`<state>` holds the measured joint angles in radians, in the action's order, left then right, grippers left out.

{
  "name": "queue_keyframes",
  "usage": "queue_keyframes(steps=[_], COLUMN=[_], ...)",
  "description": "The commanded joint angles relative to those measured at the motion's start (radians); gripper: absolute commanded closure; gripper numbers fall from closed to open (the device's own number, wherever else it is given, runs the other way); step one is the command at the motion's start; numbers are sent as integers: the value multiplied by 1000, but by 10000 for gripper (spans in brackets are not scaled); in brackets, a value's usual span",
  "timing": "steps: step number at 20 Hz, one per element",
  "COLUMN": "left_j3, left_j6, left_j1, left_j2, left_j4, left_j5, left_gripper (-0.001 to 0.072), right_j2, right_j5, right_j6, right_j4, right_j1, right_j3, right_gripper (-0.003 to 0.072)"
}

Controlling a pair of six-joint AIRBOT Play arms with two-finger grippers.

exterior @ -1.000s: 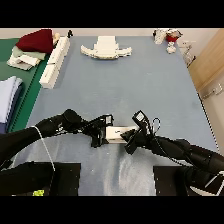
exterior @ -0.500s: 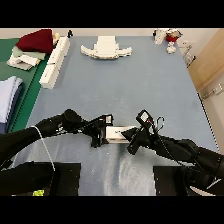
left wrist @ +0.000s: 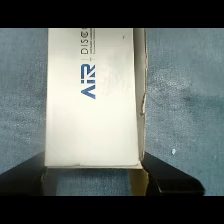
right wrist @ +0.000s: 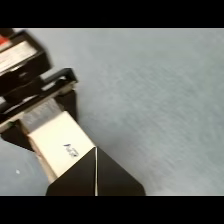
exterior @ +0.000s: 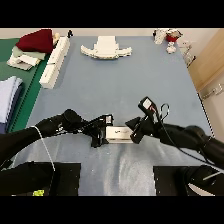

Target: Fold the box.

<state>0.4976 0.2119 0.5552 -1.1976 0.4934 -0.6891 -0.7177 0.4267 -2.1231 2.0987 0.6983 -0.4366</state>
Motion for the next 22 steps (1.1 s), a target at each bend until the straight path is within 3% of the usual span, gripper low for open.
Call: queue_keyframes(steps=[1, 5, 8, 12, 22], left_j3=[1, 1, 1, 1, 1], left_j6=[0, 0, 0, 0, 0], left_j1=[0, 0, 0, 0, 0], left_j2=[0, 0, 0, 0, 0], left_j4=[1, 1, 1, 1, 0], left_j5=[0, 0, 0, 0, 0], left_gripper=[294, 294, 294, 294, 294], right_j2=[-70, -287, -464, -595, -605], right_j5=[398, 695, 805, 832, 830], right_j6=[210, 220, 224, 224, 223], right_j4=[-335, -392, -392, -391, -390], right_j1=[-186, -358, -431, -443, -443], right_j3=[-209, -473, -612, -679, -679], right_gripper=[680, 680, 680, 680, 680])
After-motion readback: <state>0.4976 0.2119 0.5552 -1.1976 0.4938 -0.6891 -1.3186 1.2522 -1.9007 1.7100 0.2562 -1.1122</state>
